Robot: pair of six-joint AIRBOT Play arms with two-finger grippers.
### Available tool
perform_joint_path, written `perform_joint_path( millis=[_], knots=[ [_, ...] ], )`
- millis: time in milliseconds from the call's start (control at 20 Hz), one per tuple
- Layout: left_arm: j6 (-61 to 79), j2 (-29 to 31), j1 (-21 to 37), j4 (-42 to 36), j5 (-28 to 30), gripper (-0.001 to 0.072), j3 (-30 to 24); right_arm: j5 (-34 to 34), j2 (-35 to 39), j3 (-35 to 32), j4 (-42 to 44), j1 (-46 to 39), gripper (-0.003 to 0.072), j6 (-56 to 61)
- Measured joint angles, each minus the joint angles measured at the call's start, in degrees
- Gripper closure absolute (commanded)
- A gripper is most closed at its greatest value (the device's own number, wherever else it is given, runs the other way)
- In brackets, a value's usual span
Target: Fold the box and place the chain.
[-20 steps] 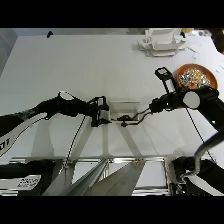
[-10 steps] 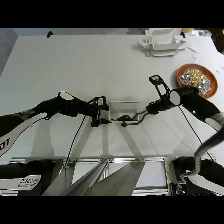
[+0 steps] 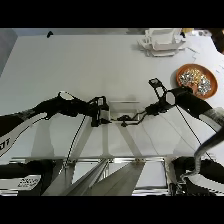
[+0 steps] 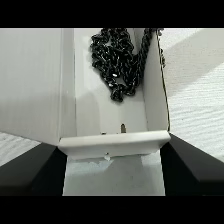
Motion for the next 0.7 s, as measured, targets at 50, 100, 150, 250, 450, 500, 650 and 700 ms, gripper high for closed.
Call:
perform_joint_path(
  millis=[50, 100, 150, 250, 450, 500, 650, 700],
  knots=[
    [-0.02, 0.0, 0.0, 0.0, 0.02, 0.0568, 0.0, 0.33, -0.42, 0.0, 0.04, 0.0, 0.0647, 0.15],
    [-0.02, 0.0, 0.0, 0.0, 0.02, 0.0568, 0.0, 0.39, -0.72, 0.0, 0.17, 0.0, 0.0664, 0.28],
    [-0.02, 0.0, 0.0, 0.0, 0.0, 0.0568, 0.0, 0.59, -0.9, 0.02, 0.28, 0.0, 0.0664, 0.44],
    [-0.02, 0.0, 0.0, 0.02, 0.0, 0.0568, 0.0, 0.57, -0.81, -0.02, 0.37, 0.0, 0.0665, 0.42],
    [0.0, 0.0, 0.0, 0.0, 0.0, 0.0568, 0.0, 1.14, 2.84, -0.17, 0.76, 0.02, 0.0665, -0.66],
    [0.0, 0.0, 0.0, 0.02, 0.0, 0.0568, 0.0, 0.66, 4.37, -0.13, 0.83, 0.02, 0.0665, -1.09],
    [-0.02, 0.0, 0.0, 0.02, 0.0, 0.0568, 0.0, 2.95, 9.99, -0.11, 0.9, 0.0, 0.0665, -3.26],
    [-0.02, 0.0, 0.0, 0.02, 0.0, 0.0568, 0.0, 3.96, 12.2, -0.13, 1.4, 0.0, 0.0665, -4.28]
  ],
)
